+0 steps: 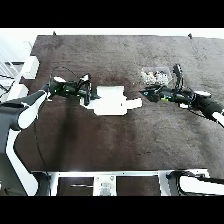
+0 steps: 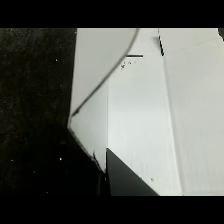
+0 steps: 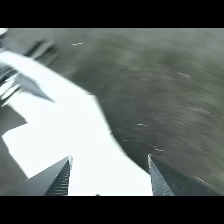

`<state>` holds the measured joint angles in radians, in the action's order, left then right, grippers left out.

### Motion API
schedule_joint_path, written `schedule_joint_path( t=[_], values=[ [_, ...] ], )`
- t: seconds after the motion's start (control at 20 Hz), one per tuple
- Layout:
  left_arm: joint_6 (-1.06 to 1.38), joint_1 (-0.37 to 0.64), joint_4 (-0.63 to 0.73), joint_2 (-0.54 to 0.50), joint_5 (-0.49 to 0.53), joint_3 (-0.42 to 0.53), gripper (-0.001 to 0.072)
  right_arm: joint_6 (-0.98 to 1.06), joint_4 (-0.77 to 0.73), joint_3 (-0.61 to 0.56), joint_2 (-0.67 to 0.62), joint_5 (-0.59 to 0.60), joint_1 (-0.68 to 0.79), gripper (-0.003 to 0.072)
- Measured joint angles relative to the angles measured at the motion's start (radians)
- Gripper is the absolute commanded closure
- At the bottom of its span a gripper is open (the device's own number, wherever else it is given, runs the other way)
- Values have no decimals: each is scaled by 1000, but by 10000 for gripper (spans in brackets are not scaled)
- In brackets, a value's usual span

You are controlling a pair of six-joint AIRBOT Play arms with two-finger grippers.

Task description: Fold the box and place the chain.

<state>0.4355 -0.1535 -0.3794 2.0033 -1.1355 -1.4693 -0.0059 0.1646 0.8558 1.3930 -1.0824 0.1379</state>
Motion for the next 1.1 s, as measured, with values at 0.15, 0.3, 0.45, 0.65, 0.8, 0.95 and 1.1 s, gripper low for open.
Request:
schedule_joint_path(
  t=[0.15,0.3,0.45,0.65,0.8,0.95,1.1],
  values=[
    [0,0,0,0,0,0,694,-45,94,0,-33,-32,-69,129],
    [0,0,-1,0,0,0,693,-43,216,-4,-47,20,-166,182],
    [0,0,-1,0,1,0,693,-11,344,-26,-53,121,-271,162],
    [0,0,-2,0,1,0,693,-5,447,-69,-54,266,-372,130],
    [0,0,-2,0,1,0,693,-38,478,-84,-45,343,-415,130],
    [0,0,-2,0,1,0,693,-69,492,-89,-31,404,-439,130],
    [0,0,-2,0,1,0,693,-101,495,-91,-13,461,-456,130]
  ],
)
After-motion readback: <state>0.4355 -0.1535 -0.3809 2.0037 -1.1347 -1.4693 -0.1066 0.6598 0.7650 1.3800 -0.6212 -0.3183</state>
